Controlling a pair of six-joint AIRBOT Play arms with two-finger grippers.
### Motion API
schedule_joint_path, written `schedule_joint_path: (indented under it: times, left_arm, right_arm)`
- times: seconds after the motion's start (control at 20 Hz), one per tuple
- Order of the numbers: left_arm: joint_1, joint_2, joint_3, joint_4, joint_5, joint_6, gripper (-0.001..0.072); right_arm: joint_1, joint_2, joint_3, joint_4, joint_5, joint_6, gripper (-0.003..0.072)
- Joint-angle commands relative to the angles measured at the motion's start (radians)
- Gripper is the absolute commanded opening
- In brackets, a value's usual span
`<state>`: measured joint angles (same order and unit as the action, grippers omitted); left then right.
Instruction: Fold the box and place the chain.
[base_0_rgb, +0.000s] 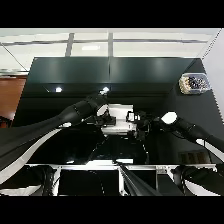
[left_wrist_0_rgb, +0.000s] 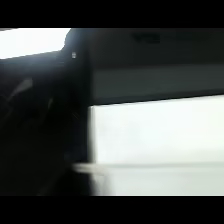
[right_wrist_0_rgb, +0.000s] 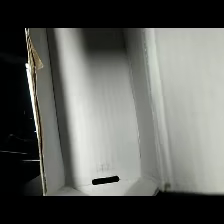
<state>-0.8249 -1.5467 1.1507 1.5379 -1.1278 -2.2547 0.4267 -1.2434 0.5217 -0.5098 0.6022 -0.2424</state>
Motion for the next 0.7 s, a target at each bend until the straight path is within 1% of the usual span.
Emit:
schedule_joint_path:
  times: [0.0,0.1,0.15,0.2,0.25,0.3,0.4,0.45,0.5,0.55,0.6,0.65]
  left_arm:
    - [-0.006,-0.004,0.012,-0.004,-0.006,-0.001,0.0024]
    - [-0.006,-0.004,0.013,-0.005,-0.007,-0.002,0.0024]
    - [-0.006,-0.004,0.013,-0.006,-0.007,-0.002,0.0065]
    - [-0.006,-0.004,0.013,-0.006,-0.007,-0.002,0.0246]
    - [-0.006,-0.004,0.013,-0.006,-0.009,-0.003,0.0384]
    - [-0.006,-0.004,0.013,-0.005,-0.010,-0.005,0.0386]
    - [-0.006,-0.004,0.013,-0.005,-0.009,-0.005,0.0382]
    - [-0.006,-0.005,0.013,-0.004,-0.008,-0.006,0.0324]
    - [-0.006,-0.005,0.013,0.000,-0.006,-0.014,0.0188]
    - [-0.006,-0.005,0.013,0.000,-0.003,-0.021,0.0090]
    - [-0.006,-0.005,0.013,0.000,0.002,-0.021,0.0024]
    - [-0.006,-0.005,0.013,0.000,0.001,-0.021,0.0023]
  right_arm:
    - [0.000,-0.001,0.000,0.000,0.000,-0.002,0.0066]
    - [0.000,-0.001,0.000,0.000,0.000,-0.002,0.0065]
    - [0.000,-0.001,0.000,0.000,0.000,-0.001,0.0065]
    - [0.000,-0.001,0.000,0.000,0.000,-0.001,0.0065]
    - [0.000,-0.001,0.000,0.000,0.000,-0.002,0.0065]
    - [0.000,-0.001,0.000,0.000,0.000,-0.002,0.0065]
    - [0.000,-0.001,0.000,0.000,0.000,-0.002,0.0066]
    - [0.000,-0.001,0.000,0.000,0.000,-0.002,0.0065]
    - [0.000,-0.001,0.000,0.000,0.000,-0.002,0.0066]
    - [0.000,-0.001,0.000,0.000,0.000,-0.002,0.0065]
    - [0.000,-0.001,0.000,0.000,0.000,-0.002,0.0065]
    - [0.000,-0.001,0.000,0.000,0.000,-0.002,0.0066]
